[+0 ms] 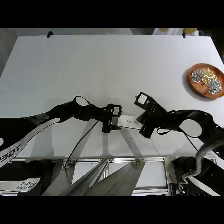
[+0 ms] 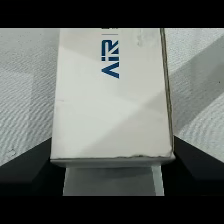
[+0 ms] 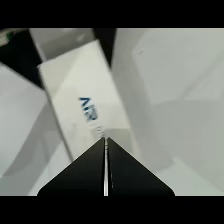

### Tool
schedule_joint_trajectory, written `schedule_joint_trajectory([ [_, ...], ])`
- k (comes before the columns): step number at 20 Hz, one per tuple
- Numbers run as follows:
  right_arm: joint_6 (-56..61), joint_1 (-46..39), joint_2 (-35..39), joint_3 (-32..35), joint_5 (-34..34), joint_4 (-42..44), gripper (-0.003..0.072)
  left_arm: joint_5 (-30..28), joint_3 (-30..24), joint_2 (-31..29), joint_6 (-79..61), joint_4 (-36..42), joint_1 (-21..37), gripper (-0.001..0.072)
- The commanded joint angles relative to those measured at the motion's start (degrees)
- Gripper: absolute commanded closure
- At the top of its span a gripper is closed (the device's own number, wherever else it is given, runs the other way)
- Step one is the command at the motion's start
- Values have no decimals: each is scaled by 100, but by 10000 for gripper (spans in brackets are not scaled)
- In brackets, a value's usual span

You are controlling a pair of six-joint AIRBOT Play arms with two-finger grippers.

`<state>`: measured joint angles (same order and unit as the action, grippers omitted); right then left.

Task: Fold the box and place the chain.

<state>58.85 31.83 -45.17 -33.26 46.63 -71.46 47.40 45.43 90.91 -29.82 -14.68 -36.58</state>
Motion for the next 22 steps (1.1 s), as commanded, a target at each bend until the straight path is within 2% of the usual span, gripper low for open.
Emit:
schedule_joint_trajectory([
  [1,728,-605,101,-376,422,-546,672,-4,0,-2,-13,-17,4,695],
  [8,1746,-3860,-201,-385,2065,-1257,670,-4,0,-2,-13,-15,4,695],
  [11,2151,-4715,-317,-275,2911,-1252,670,-4,0,-2,-13,-15,4,695],
  [14,2179,-4979,-317,-146,3086,-1231,670,-11,0,-2,-17,-13,2,700],
  [17,2238,-4981,-317,-144,3069,-1062,669,-9,0,-2,-13,264,-7,698],
  [22,2236,-4981,-317,-144,3060,-925,669,125,0,-114,-15,225,24,696],
])
